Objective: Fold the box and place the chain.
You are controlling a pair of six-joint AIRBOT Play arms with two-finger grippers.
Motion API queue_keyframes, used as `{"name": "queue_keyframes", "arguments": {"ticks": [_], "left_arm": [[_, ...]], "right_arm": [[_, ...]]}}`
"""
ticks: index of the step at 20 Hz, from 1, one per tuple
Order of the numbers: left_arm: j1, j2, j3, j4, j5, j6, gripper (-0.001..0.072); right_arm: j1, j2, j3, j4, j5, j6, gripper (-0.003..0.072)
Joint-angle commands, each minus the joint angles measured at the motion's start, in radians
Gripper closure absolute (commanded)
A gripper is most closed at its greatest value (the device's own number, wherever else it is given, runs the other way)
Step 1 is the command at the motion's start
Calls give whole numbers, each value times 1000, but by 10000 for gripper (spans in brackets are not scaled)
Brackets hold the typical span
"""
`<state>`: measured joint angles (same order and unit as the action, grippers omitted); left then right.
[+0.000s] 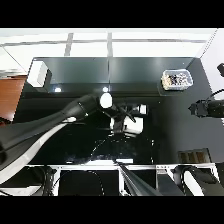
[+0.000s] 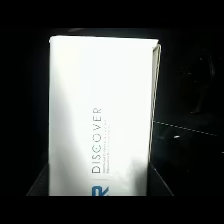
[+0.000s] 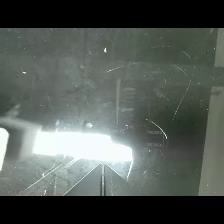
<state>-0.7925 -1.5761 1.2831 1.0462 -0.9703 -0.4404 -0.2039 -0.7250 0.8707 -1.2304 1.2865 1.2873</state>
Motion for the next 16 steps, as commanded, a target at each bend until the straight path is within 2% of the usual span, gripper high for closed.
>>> {"name": "queue_keyframes", "arguments": {"ticks": [1,5,9,12,14,16], "left_arm": [[80,129,56,69,-71,-192,362],[284,335,114,248,-132,-523,362],[566,500,135,365,-169,-753,362],[821,541,134,371,-211,-835,362],[973,532,120,370,-249,-851,362],[1094,515,85,367,-243,-851,362]], "right_arm": [[0,0,-1,1,0,2,672],[0,0,-1,1,0,3,672],[0,0,-1,5,-1,3,672],[0,0,-1,8,-9,3,672],[0,-1,-1,8,-15,3,672],[0,-1,-1,8,-19,3,672]]}}
